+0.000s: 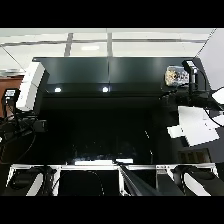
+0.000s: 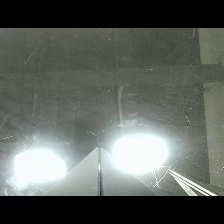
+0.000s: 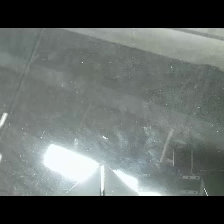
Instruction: Fold the box and place the chain.
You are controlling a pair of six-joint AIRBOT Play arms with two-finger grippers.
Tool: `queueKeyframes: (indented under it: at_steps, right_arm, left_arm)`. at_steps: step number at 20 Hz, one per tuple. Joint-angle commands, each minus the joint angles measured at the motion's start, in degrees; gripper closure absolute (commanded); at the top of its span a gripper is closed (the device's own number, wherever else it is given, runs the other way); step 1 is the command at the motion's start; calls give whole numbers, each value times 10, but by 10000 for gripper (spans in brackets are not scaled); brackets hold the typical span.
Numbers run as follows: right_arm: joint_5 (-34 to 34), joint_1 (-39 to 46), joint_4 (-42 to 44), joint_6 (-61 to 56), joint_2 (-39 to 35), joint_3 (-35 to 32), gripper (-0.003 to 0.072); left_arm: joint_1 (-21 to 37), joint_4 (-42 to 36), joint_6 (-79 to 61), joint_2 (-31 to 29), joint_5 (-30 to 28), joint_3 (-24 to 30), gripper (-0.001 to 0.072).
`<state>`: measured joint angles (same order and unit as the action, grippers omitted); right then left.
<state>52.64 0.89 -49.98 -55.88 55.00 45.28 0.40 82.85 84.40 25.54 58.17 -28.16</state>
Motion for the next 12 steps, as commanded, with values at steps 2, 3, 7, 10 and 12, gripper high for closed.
queueKeyframes:
  at_steps: [2, 3, 7, 10, 12]
  right_arm:
    - [0, 0, 0, 0, 0, 0, 669]
    - [0, 0, 0, 0, 0, 0, 669]
    - [0, 0, 0, 0, 0, 0, 669]
    - [-6, 0, 12, 0, 0, 0, 669]
    - [-100, -3, 49, -1, 2, 0, 669]
  left_arm:
    - [0, 0, 0, 0, 0, 0, 685]
    - [0, 0, 0, 0, 0, 0, 685]
    - [0, 0, 0, 0, 0, 0, 685]
    - [0, 0, 0, 0, 0, 0, 685]
    - [0, 0, 0, 0, 0, 0, 685]
